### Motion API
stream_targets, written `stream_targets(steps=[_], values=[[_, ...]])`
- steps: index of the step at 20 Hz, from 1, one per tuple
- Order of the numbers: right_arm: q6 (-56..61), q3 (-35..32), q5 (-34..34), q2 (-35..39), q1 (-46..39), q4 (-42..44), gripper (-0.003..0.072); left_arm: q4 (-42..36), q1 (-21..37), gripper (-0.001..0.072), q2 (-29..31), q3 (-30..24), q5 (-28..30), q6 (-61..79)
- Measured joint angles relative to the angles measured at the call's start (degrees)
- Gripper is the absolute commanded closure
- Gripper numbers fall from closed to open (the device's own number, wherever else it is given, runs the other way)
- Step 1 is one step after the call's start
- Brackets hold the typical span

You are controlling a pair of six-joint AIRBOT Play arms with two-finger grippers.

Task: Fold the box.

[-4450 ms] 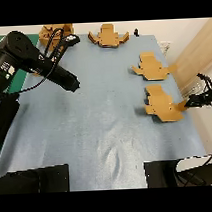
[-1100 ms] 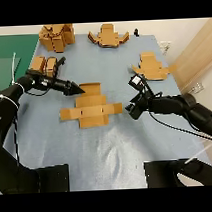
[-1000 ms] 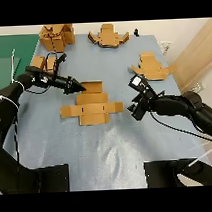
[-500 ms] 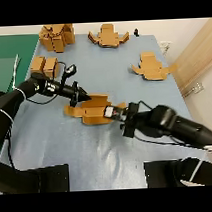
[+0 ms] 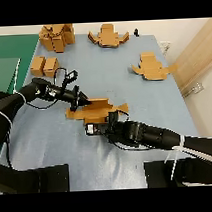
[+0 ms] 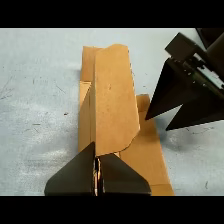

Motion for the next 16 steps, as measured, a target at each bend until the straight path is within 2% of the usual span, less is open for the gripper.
stream_targets(steps=[5, 6, 9, 10, 16], values=[[0.4, 0.0, 4.2, -1.5, -4.9, -2.6, 0.0201, 0.8, 0.7, 0.0695, 0.0, -0.2, -1.5, -1.6], [0.5, 0.2, 5.6, -1.6, -6.0, -3.1, 0.0154, 1.2, 0.9, 0.0695, 0.0, -0.2, -1.8, -1.8], [0.5, 0.7, 8.6, -1.6, -8.8, -3.1, 0.0143, 1.7, 1.2, 0.0694, 0.0, -0.2, -2.2, -2.5], [0.5, 0.9, 9.1, -1.6, -9.6, -2.7, 0.0088, 1.9, 1.2, 0.0694, 0.0, -0.2, -2.2, -2.7], [0.1, 1.3, 10.3, -1.7, -11.3, -2.1, 0.0088, 2.4, 1.4, 0.0694, 0.0, -0.2, -1.9, -3.1]])
